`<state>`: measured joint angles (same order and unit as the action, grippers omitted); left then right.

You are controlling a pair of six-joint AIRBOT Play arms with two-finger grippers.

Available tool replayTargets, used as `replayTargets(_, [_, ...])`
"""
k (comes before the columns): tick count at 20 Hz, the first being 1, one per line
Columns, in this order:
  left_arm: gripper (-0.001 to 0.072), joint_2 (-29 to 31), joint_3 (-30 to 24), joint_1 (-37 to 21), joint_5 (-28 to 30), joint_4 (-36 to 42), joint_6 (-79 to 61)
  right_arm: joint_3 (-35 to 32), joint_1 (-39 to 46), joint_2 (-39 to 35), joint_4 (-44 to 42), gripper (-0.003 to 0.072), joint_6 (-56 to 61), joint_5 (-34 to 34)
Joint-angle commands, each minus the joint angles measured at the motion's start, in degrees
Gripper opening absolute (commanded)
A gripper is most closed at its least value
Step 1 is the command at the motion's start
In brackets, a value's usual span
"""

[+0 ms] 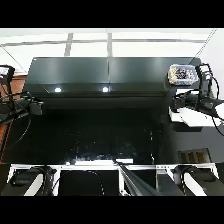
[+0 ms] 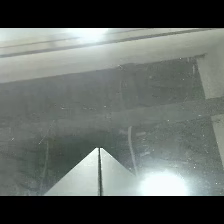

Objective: Fold the box and place the chain.

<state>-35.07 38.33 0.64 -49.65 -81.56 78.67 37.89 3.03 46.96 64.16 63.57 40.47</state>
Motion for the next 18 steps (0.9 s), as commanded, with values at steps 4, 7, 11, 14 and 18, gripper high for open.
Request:
replayTargets(4, [0.0027, 0.04, -0.02, 0.02, 0.00, -0.02, -0.02, -0.02, -0.07, -0.02, -0.02, 0.0017, 0.00, 0.00])
replayTargets(7, [0.0027, 0.04, -0.02, 0.02, 0.00, -0.02, -0.02, -0.02, -0.07, -0.02, -0.02, 0.0017, 0.00, 0.00])
replayTargets(11, [0.0028, 0.04, -0.02, 0.02, 0.00, -0.02, -0.02, -0.02, -0.07, -0.02, -0.02, 0.0017, 0.00, 0.00])
replayTargets(14, [0.0027, 0.04, -0.02, 0.04, 0.13, 0.04, 0.00, -0.02, -0.09, 0.02, -0.81, 0.0017, 0.02, -5.29])
replayTargets(18, [0.0028, 0.04, -0.02, 0.04, 4.09, 0.72, 0.00, -0.04, -0.09, 0.02, -6.40, 0.0017, 0.04, -10.14])
